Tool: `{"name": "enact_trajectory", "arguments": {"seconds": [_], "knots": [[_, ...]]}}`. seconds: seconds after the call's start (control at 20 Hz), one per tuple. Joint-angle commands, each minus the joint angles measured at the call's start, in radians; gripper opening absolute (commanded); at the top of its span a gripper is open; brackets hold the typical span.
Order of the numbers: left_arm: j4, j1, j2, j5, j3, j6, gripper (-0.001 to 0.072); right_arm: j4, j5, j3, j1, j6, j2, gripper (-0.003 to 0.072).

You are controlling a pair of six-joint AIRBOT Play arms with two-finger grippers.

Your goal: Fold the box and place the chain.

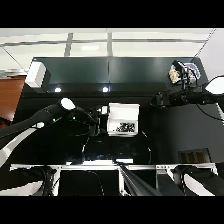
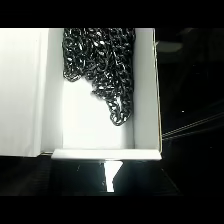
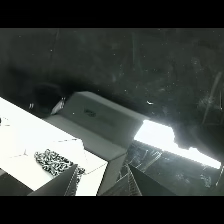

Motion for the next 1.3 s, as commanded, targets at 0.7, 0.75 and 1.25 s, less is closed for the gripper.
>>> {"name": "enact_trajectory", "arguments": {"seconds": [0.7,0.75,1.25], "knots": [[-0.004,0.000,0.000,0.019,0.001,-0.028,0.0338,0.126,-0.274,0.000,0.105,0.005,-0.143,0.0711],[-0.004,0.000,0.000,0.025,0.001,-0.028,0.0338,0.142,-0.246,0.000,0.118,-0.050,-0.169,0.0711],[-0.004,0.000,0.000,0.042,0.001,-0.031,0.0338,0.132,0.063,0.051,0.165,-0.790,-0.190,0.0711]]}}
